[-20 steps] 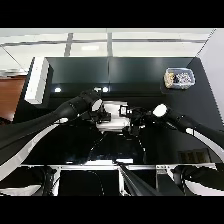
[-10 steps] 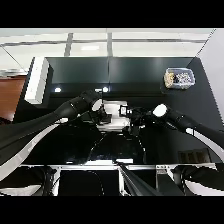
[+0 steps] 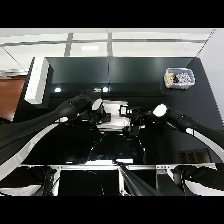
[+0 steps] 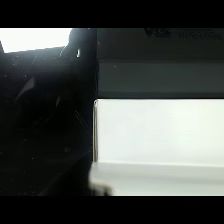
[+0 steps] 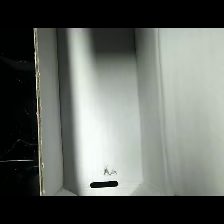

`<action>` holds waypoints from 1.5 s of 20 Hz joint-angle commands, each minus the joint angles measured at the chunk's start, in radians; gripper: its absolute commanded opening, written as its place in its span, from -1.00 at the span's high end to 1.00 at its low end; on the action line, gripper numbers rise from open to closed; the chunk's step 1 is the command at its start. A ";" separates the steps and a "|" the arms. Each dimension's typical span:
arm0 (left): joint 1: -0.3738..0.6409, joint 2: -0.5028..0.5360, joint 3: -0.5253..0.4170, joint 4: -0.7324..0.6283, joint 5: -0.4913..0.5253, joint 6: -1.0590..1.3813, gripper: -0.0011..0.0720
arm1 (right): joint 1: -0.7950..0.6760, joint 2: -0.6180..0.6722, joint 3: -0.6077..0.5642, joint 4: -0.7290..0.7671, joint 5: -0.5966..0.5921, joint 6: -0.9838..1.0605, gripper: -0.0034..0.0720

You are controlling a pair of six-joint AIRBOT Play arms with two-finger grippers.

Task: Fold the box and place the chain.

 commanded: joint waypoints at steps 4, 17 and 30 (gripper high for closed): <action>0.000 0.000 0.001 -0.005 0.001 0.000 0.91 | -0.015 0.025 0.002 -0.025 0.060 0.078 -0.96; 0.000 0.000 0.001 -0.023 0.017 0.000 0.91 | -0.078 0.149 0.002 -0.134 0.104 -0.034 -0.59; 0.000 0.000 0.001 -0.024 0.016 0.000 0.91 | -0.071 0.116 0.002 0.021 0.124 -0.054 0.32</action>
